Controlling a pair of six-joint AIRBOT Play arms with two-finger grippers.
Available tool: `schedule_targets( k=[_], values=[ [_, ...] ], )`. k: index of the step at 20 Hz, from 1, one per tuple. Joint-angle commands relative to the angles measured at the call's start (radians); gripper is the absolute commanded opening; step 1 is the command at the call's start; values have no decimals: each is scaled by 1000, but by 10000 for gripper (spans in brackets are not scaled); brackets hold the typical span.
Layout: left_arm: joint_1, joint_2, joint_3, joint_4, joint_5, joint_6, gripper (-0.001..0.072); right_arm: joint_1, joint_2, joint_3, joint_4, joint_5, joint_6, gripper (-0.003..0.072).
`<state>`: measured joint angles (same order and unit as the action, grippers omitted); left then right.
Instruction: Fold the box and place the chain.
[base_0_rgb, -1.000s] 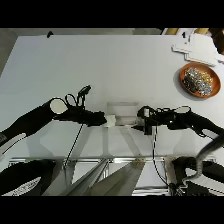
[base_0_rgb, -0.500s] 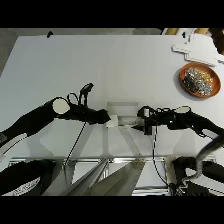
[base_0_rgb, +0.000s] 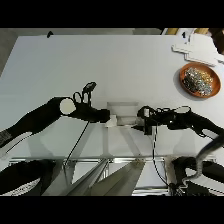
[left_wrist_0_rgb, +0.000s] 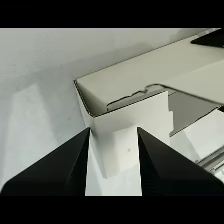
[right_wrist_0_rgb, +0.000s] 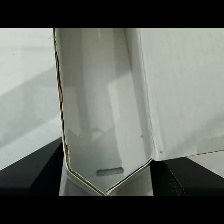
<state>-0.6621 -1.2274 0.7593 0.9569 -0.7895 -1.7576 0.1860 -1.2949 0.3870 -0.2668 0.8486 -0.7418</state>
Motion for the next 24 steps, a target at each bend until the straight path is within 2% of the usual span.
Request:
schedule_targets(
  k=[1, 7, 11, 15, 18, 20, 24],
  values=[
    [-39, -20, 51, 89, -4, -119, 338, 1, 0, 0, 0, 0, 0, 419],
    [-112, -86, 143, 224, -113, -320, 338, 1, 0, 0, 0, 0, 0, 419],
    [-137, -103, 156, 273, -127, -429, 338, 1, 0, 0, 0, 0, 0, 419],
    [-163, -151, 238, 317, -160, -485, 338, 1, 0, 0, 0, 0, 0, 419],
    [-183, -203, 288, 397, -265, -624, 338, 1, 0, 0, 0, 0, 0, 419],
    [-193, -215, 296, 433, -277, -724, 338, 1, 0, 0, 0, 0, 0, 419],
    [-193, -218, 328, 452, -292, -769, 337, 1, 0, 0, 0, 1, 0, 418]
  ],
)
